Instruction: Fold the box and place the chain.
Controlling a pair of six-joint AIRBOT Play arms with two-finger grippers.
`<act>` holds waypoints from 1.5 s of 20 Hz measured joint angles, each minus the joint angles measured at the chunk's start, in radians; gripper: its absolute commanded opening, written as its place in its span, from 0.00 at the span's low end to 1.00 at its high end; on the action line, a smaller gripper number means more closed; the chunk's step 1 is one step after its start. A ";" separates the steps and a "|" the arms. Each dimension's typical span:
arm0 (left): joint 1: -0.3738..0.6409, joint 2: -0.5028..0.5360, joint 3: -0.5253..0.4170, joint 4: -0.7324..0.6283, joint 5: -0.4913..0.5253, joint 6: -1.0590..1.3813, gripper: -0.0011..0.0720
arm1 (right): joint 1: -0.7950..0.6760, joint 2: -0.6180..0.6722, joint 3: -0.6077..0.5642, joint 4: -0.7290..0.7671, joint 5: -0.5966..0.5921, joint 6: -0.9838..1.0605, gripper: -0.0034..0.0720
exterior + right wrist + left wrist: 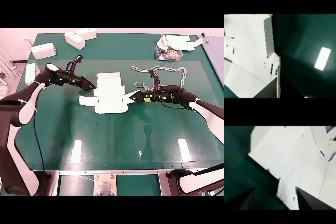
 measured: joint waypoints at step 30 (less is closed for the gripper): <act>-0.039 -0.032 0.000 -0.095 -0.049 0.097 0.49 | 0.000 0.000 0.000 -0.002 -0.003 -0.020 0.05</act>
